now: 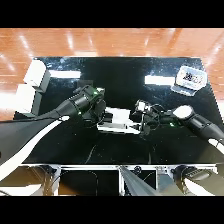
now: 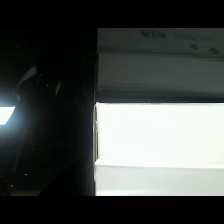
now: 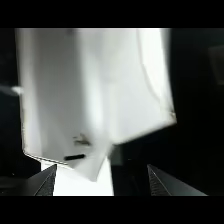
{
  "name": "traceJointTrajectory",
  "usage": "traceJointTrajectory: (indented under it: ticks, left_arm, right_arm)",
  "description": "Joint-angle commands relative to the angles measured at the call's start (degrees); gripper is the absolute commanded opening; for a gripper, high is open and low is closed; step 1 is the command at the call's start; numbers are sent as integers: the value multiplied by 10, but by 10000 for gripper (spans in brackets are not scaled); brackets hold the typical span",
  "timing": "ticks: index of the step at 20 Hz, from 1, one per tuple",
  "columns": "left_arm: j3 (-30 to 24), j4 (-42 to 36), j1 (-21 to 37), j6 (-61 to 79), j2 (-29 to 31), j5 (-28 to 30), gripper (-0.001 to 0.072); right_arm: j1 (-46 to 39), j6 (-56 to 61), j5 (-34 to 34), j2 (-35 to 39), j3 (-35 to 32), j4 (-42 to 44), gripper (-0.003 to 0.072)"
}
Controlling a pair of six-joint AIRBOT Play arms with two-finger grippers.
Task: Fold the box and place the chain.
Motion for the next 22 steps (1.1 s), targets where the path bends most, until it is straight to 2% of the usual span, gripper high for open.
traceJointTrajectory:
  ticks: [1, 6, 12, 14, 18, 22]
  left_arm:
    - [-2, 6, 1, -2, 3, 2, 22]
    - [-3, -1, 1, -2, 3, -6, 23]
    - [-42, -20, 1, 3, 18, -47, 22]
    - [-41, -28, 1, 3, 18, -61, 23]
    - [-41, -31, 1, 2, 17, -66, 23]
    - [-41, -31, 2, 2, 17, -60, 23]
  right_arm:
    - [-23, 30, 23, 24, 0, -49, 720]
    - [-45, 80, 56, 24, 0, -153, 720]
    - [-47, 77, 69, 25, 0, -153, 720]
    - [-46, 63, 67, 25, 0, -133, 720]
    - [-33, -21, 56, 24, 0, -39, 720]
    - [22, -68, -3, 3, 0, -28, 720]
